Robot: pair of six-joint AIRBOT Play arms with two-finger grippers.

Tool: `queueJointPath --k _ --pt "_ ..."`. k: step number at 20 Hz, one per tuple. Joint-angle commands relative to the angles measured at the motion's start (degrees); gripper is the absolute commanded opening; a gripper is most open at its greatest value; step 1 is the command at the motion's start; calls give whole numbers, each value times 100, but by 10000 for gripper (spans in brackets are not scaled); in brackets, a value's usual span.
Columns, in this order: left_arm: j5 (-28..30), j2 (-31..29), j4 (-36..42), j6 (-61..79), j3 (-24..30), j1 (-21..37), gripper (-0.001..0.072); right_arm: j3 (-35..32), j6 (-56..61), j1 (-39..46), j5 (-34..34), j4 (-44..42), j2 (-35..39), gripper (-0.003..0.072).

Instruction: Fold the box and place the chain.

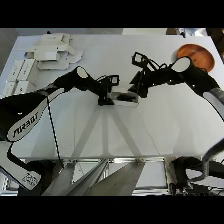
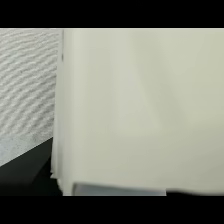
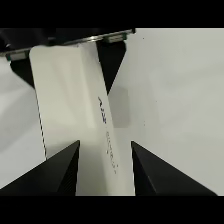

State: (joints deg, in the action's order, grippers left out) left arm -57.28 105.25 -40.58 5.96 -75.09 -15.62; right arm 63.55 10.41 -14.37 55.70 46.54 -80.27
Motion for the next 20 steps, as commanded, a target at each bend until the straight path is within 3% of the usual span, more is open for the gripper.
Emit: queueJointPath --k 1,5,7,11,20 --pt "2 -2 -2 0 -4 4 584 0 -214 -111 -74 673 85 370" --pt "2 -2 -2 0 -4 4 584 -2 -192 -332 -98 769 85 372" --pt "2 -2 0 0 -4 4 584 -13 -192 -463 -232 874 85 432" --pt "2 -2 -2 0 -4 4 584 -188 -190 -634 -520 1069 83 438" --pt "2 -2 -2 0 -4 4 584 -262 -118 -892 -385 1088 55 437"
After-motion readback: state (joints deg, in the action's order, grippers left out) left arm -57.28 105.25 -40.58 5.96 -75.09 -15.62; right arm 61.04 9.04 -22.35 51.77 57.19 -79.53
